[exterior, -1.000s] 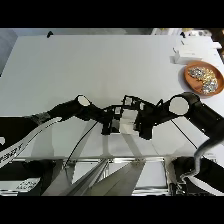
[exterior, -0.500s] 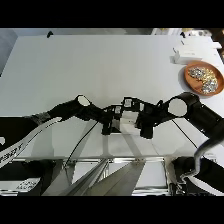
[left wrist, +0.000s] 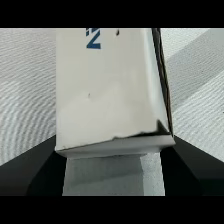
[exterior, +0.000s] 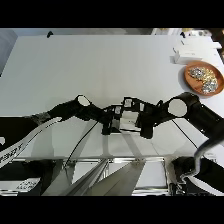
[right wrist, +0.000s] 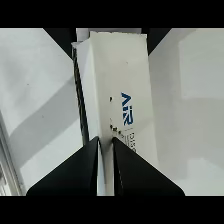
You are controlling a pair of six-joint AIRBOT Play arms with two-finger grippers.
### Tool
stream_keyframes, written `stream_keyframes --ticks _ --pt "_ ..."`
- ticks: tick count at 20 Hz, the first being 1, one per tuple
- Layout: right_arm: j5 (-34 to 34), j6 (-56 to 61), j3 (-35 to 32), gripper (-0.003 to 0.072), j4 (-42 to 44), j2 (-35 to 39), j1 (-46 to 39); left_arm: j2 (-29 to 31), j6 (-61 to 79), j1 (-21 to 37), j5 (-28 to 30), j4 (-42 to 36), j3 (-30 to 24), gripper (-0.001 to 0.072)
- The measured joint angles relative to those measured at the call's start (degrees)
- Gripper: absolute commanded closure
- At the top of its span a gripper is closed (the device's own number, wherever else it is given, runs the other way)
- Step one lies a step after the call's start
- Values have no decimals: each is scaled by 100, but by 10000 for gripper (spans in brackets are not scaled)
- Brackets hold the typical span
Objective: Fold the box and place the chain.
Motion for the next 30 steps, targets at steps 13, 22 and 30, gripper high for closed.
stream_keyframes --ticks 13,22,30 --pt "22 4 -258 348 256 4 0 -2 2 0 2 -2 0 501" --pt "-13 7 -260 563 365 317 0 0 7 0 -15 9 0 501" --pt "-195 7 -260 673 437 260 0 0 0 0 -11 4 0 501"
